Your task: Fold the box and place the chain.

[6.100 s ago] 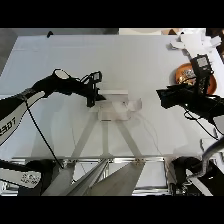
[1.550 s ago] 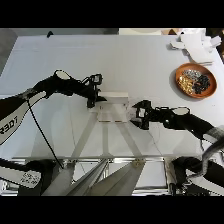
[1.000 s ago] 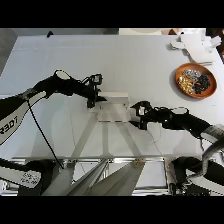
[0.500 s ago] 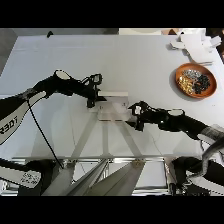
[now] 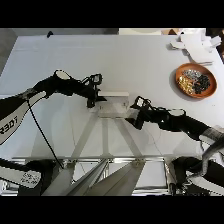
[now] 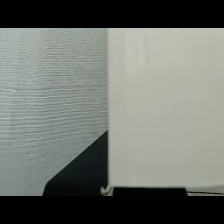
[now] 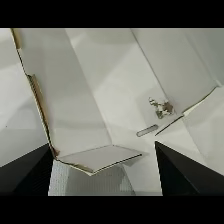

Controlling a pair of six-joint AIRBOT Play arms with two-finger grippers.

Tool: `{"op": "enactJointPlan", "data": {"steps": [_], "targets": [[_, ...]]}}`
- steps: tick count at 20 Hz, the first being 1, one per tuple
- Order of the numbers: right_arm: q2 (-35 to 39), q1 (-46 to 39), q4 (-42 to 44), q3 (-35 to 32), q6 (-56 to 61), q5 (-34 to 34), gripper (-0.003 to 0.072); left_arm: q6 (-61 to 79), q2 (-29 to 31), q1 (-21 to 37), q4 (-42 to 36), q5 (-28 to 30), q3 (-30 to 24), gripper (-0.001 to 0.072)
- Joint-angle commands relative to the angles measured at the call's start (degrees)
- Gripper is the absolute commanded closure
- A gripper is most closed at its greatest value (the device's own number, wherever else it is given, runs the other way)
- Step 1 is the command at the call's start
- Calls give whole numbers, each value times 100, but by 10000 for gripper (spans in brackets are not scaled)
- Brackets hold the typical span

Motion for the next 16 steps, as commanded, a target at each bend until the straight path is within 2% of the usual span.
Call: {"op": "enactJointPlan", "data": {"steps": [1,12,16], "targets": [[157,2,4,9,396,-236,12,2,-4,-2,2,0,7,698],[166,2,-15,348,627,-245,12,2,-4,-2,4,0,7,698],[157,0,-597,424,551,-282,12,2,-4,-2,2,2,7,698]]}}
